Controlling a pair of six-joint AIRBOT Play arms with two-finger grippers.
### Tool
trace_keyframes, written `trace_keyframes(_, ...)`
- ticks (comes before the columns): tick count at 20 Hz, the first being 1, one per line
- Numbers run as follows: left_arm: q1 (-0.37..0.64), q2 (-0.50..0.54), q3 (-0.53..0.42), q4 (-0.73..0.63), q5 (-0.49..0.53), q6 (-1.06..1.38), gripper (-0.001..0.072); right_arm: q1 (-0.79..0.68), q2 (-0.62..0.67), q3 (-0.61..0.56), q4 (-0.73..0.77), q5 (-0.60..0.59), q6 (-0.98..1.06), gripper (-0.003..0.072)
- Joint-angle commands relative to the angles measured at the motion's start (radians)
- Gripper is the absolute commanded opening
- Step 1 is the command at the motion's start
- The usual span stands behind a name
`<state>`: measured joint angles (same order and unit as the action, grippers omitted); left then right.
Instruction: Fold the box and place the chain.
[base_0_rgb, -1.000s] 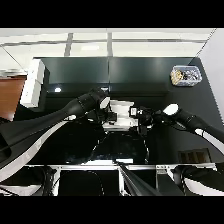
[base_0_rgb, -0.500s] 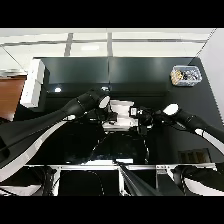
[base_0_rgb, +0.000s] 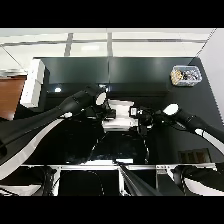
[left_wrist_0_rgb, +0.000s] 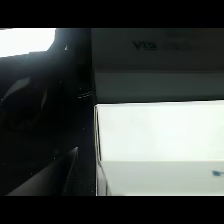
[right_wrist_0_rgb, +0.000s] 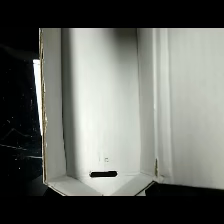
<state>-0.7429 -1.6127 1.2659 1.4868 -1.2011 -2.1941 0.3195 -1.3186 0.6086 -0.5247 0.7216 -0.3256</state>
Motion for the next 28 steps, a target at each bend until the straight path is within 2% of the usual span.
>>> trace_keyframes(1,-0.008,-0.018,0.000,-0.007,-0.018,0.011,0.0242,0.000,0.000,0.000,0.000,0.000,0.001,0.0128)
trace_keyframes(3,-0.018,-0.018,0.000,-0.008,0.008,0.011,0.0045,0.000,0.000,0.000,0.000,0.000,0.001,0.0128)
trace_keyframes(4,-0.018,-0.018,0.000,-0.007,0.011,0.014,0.0027,0.000,0.000,0.000,0.000,0.000,0.001,0.0128)
trace_keyframes(9,-0.018,-0.018,0.000,-0.006,0.014,0.017,0.0028,0.000,0.000,0.000,0.000,0.000,0.007,0.0130)
trace_keyframes(10,-0.018,-0.018,0.000,-0.006,0.015,0.017,0.0028,0.000,0.000,0.000,0.000,-0.002,0.043,0.0256)
trace_keyframes(11,-0.017,-0.018,0.000,-0.006,0.015,0.017,0.0028,0.000,0.002,0.000,-0.001,-0.009,0.071,0.0570)
trace_keyframes(12,-0.017,-0.018,0.000,-0.006,0.016,0.018,0.0028,0.000,0.008,0.001,-0.010,-0.006,0.086,0.0708)
trace_keyframes(16,-0.017,-0.018,0.000,-0.006,0.006,0.015,0.0028,0.000,0.099,0.001,-0.140,0.037,0.136,0.0689)
trace_keyframes(20,-0.017,-0.018,0.000,-0.007,0.015,0.013,0.0028,0.000,0.150,0.001,-0.146,0.045,0.136,0.0689)
trace_keyframes(21,-0.017,-0.018,0.000,-0.006,0.015,0.013,0.0028,0.000,0.150,0.001,-0.145,0.045,0.136,0.0656)
trace_keyframes(22,-0.017,-0.018,0.000,-0.006,0.015,0.013,0.0028,0.000,0.150,0.001,-0.140,0.050,0.136,0.0476)
trace_keyframes(23,-0.017,-0.018,0.000,-0.006,0.015,0.013,0.0028,0.000,0.150,0.001,-0.141,0.059,0.135,0.0426)
trace_keyframes(24,-0.017,-0.018,0.000,-0.006,0.015,0.013,0.0028,0.000,0.150,0.000,-0.140,0.062,0.136,0.0425)
trace_keyframes(25,-0.017,-0.018,0.000,-0.007,0.015,0.013,0.0028,0.000,0.150,0.000,-0.140,0.067,0.137,0.0330)
trace_keyframes(26,-0.017,-0.018,0.000,-0.007,0.015,0.013,0.0028,0.000,0.150,0.000,-0.136,0.076,0.138,0.0110)
trace_keyframes(27,-0.017,-0.018,0.000,-0.008,0.014,0.013,0.0028,0.000,0.148,0.000,-0.124,0.085,0.139,0.0028)
trace_keyframes(28,-0.018,-0.018,0.000,-0.008,0.014,0.013,0.0028,0.000,0.142,0.000,-0.097,0.100,0.139,0.0015)
